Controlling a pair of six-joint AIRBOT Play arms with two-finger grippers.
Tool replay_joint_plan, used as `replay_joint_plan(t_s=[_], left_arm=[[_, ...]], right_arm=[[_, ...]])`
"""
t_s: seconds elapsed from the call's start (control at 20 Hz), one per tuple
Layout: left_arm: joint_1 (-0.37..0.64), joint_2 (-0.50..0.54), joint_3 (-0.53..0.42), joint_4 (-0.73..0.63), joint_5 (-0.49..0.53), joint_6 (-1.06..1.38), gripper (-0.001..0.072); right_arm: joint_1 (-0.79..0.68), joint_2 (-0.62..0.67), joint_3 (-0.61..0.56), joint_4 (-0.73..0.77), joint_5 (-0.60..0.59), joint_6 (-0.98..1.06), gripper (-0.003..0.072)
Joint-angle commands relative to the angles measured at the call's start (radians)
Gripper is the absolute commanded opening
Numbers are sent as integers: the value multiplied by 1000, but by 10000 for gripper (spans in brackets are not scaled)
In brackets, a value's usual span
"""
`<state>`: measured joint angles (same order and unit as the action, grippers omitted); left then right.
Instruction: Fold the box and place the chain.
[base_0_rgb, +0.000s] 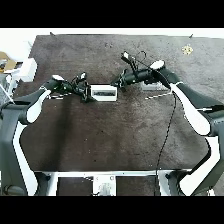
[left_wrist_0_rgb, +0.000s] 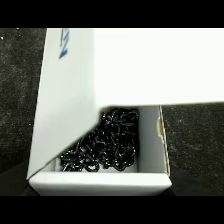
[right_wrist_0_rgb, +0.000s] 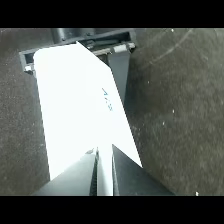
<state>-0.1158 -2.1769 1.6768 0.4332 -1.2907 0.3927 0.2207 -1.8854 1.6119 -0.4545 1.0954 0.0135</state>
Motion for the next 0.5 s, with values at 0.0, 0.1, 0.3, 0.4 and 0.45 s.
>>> replay_joint_plan(t_s=[0.0,0.1,0.3,0.4,0.45], left_arm=[[0,0,0,0,0,0,454],[0,0,0,0,0,0,454],[0,0,0,0,0,0,453],[0,0,0,0,0,0,453],[0,0,0,0,0,0,453]], right_arm=[[25,5,-12,13,-19,-68,120],[35,5,-12,11,-18,-85,235],[45,-8,-12,10,-20,-124,235],[45,-19,-13,10,-22,-152,236],[45,-24,-12,10,-23,-154,237]])
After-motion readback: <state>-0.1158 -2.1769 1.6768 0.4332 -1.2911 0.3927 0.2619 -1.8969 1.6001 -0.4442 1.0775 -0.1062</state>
